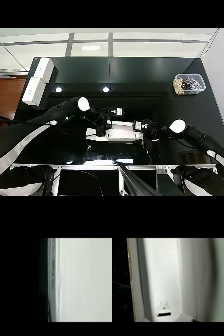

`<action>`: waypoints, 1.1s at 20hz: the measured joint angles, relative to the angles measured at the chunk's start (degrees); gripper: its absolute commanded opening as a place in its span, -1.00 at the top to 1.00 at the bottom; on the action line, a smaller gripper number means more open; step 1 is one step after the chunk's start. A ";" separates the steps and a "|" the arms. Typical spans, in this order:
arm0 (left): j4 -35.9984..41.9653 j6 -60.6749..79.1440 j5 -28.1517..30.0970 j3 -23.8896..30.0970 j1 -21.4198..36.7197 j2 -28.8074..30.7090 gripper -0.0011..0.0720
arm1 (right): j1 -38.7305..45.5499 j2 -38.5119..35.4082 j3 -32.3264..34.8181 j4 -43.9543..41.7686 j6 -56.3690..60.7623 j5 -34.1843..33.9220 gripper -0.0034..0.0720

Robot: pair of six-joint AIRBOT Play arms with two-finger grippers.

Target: Fold the box and place the chain.

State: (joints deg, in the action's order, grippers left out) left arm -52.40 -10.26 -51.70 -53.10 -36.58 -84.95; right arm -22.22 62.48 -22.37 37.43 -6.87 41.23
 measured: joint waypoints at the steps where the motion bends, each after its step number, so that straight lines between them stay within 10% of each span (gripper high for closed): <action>1: -0.48 -0.63 -0.92 0.00 0.02 0.35 -0.32 | 0.00 0.00 0.00 0.04 -0.02 -0.02 -0.39; 3: -1.57 -2.58 -1.49 -0.09 0.02 1.84 -0.68 | 0.00 0.00 0.00 0.07 -0.02 0.00 -0.39; 8: -11.52 -19.02 -5.86 -0.13 0.74 8.96 -0.64 | 0.00 0.00 0.00 0.13 -0.04 0.00 -0.39; 11: -17.75 -31.95 -10.88 -0.07 1.81 13.49 0.91 | 0.00 0.00 -0.02 0.15 -0.07 0.00 -0.39; 16: -15.61 -43.78 -21.97 2.36 2.47 16.74 0.89 | 0.00 0.00 0.00 0.15 -0.07 0.02 -0.39; 22: 13.70 -32.20 -8.39 9.75 1.01 18.27 0.89 | 0.00 0.00 0.00 0.15 -0.07 0.04 -0.39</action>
State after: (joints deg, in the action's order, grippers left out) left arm -38.70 -42.46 -60.10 -43.35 -35.57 -66.67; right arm -22.22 62.48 -22.37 37.58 -6.94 41.28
